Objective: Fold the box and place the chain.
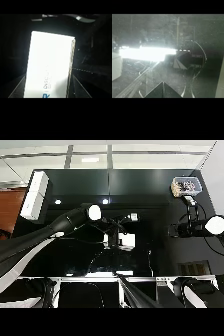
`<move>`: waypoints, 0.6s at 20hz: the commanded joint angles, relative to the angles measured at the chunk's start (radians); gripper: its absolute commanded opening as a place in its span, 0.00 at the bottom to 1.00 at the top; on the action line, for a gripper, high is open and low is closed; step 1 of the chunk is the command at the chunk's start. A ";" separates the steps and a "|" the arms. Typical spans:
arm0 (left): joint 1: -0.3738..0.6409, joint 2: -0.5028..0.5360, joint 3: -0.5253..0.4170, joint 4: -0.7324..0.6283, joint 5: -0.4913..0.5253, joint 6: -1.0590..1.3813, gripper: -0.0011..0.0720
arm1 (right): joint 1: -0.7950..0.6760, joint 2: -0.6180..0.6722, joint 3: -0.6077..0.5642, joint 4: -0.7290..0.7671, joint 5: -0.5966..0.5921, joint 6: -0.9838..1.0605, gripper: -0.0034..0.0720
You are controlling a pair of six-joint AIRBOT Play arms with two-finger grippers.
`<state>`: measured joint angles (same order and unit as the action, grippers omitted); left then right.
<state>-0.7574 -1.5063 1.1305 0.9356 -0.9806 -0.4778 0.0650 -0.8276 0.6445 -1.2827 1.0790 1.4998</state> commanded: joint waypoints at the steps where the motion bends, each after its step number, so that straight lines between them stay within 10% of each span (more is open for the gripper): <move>1: -0.002 -0.002 0.001 0.005 -0.019 -0.002 0.99 | 0.000 0.000 0.000 0.000 -0.011 0.000 0.07; 10: -0.091 -0.013 0.001 0.354 -0.022 -0.215 0.96 | 0.000 0.000 0.000 0.005 -0.026 0.000 0.07; 12: -0.094 -0.018 0.001 0.375 -0.018 -0.262 0.77 | 0.000 0.000 0.000 0.016 -0.031 0.000 0.07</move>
<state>-0.8364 -1.5181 1.1313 1.2110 -1.0027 -0.6449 0.0650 -0.8276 0.6445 -1.2778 1.0561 1.4998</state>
